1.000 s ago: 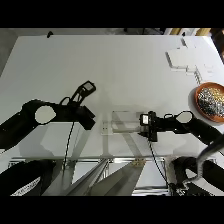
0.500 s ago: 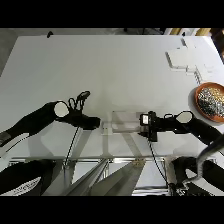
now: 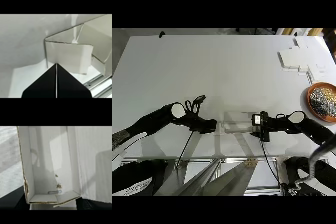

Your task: Fold the box and place the chain.

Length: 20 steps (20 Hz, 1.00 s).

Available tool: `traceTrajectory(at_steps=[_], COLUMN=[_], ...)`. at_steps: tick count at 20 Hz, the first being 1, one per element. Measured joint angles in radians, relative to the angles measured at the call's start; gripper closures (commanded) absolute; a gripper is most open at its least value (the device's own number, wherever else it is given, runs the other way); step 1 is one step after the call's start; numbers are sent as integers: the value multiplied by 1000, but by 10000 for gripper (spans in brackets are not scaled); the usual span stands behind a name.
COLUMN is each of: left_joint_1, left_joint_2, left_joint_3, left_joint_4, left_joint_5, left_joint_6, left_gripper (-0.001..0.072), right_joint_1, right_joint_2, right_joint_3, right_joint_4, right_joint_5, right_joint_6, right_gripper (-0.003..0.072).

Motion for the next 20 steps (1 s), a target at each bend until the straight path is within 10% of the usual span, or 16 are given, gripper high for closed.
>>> traceTrajectory(at_steps=[20], left_joint_1=[-15], left_joint_2=[5], left_joint_3=[-1], left_joint_4=[98], left_joint_5=[12], left_joint_6=[-140], left_gripper=[696], right_joint_1=[0], right_joint_2=[0], right_joint_3=[0], right_joint_4=[0], right_joint_5=[-1], right_joint_6=[0], right_gripper=[346])
